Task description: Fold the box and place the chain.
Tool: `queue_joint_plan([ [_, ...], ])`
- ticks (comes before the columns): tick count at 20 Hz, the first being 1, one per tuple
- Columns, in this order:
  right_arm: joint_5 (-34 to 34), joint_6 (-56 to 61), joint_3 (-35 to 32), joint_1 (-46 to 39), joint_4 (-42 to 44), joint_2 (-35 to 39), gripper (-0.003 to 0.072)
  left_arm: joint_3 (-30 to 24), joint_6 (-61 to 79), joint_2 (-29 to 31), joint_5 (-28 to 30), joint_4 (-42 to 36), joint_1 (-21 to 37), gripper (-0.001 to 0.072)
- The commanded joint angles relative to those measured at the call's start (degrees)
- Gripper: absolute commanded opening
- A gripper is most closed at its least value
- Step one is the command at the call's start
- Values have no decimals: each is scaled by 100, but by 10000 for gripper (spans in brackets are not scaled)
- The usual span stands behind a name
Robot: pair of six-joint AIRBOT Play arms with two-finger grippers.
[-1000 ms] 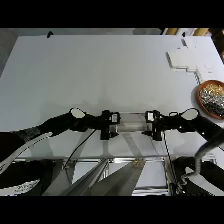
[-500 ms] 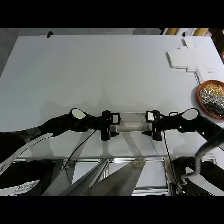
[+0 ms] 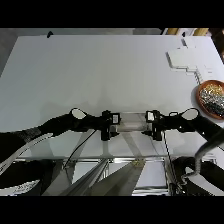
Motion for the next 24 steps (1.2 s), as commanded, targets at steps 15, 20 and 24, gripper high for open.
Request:
queue_joint_plan([
  [15,-4,-450,-2,2,11,2,336,-2,-22,-2,4,0,-4,333],
  [20,190,-448,-2,0,9,4,333,-2,-22,-2,4,0,-4,333],
  [24,299,-422,-2,0,-9,4,338,-2,-24,-2,4,0,-4,333],
])
